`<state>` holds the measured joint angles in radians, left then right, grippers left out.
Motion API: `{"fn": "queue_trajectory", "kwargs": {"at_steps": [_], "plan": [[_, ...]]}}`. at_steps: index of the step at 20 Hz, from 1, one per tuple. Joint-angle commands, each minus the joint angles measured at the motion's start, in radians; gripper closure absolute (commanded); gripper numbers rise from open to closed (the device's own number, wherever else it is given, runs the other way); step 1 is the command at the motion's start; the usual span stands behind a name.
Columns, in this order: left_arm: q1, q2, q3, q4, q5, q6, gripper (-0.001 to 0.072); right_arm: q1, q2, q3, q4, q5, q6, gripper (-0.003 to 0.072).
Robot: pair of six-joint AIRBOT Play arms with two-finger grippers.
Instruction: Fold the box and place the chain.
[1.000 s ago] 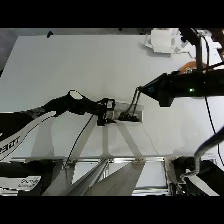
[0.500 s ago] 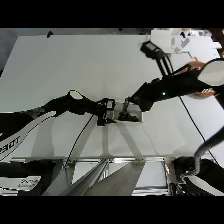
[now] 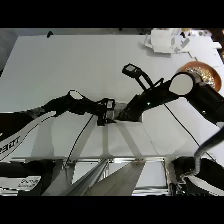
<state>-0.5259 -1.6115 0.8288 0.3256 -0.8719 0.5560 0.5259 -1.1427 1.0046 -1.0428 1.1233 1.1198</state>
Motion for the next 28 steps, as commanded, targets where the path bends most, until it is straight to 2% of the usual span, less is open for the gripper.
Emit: {"fn": "queue_trajectory", "kwargs": {"at_steps": [1,2,3,4,8,11,13,15,18,24,26,28], "plan": [[0.000,0.000,0.000,0.000,0.000,0.000,0.0459,0.011,-0.034,-0.018,-0.001,-0.047,0.002,0.0621],[0.000,0.000,0.000,0.000,0.000,0.000,0.0459,0.011,-0.045,-0.018,0.000,-0.048,0.002,0.0619],[0.000,0.000,0.000,0.000,0.000,0.000,0.0459,0.011,-0.048,-0.018,-0.002,-0.052,0.002,0.0574],[0.000,0.000,0.000,0.000,0.000,0.000,0.0459,0.009,-0.046,-0.010,-0.004,-0.054,0.002,0.0493],[0.000,0.000,0.000,0.000,0.000,0.000,0.0459,0.009,-0.045,0.121,-0.087,-0.025,0.000,0.0489],[0.000,0.000,0.000,0.000,0.000,0.000,0.0459,-0.011,-0.046,0.187,-0.177,-0.054,-0.096,0.0654],[0.000,0.000,0.000,0.000,0.000,0.000,0.0459,-0.032,-0.077,0.187,-0.184,-0.037,-0.185,0.0653],[0.000,0.000,0.000,0.000,0.000,0.000,0.0459,-0.035,-0.140,0.187,-0.182,0.005,-0.249,0.0630],[0.000,0.000,0.000,0.000,0.000,0.000,0.0459,-0.021,-0.220,0.186,-0.122,0.027,-0.323,0.0491],[0.000,0.000,0.000,0.000,0.000,0.000,0.0459,0.062,-0.235,0.181,-0.120,0.086,-0.465,0.0483],[0.000,0.000,0.000,0.000,0.000,0.000,0.0459,0.077,-0.229,0.166,-0.120,0.091,-0.494,0.0446],[0.000,0.000,0.000,0.000,0.000,0.000,0.0459,0.088,-0.221,0.151,-0.127,0.075,-0.500,0.0443]]}}
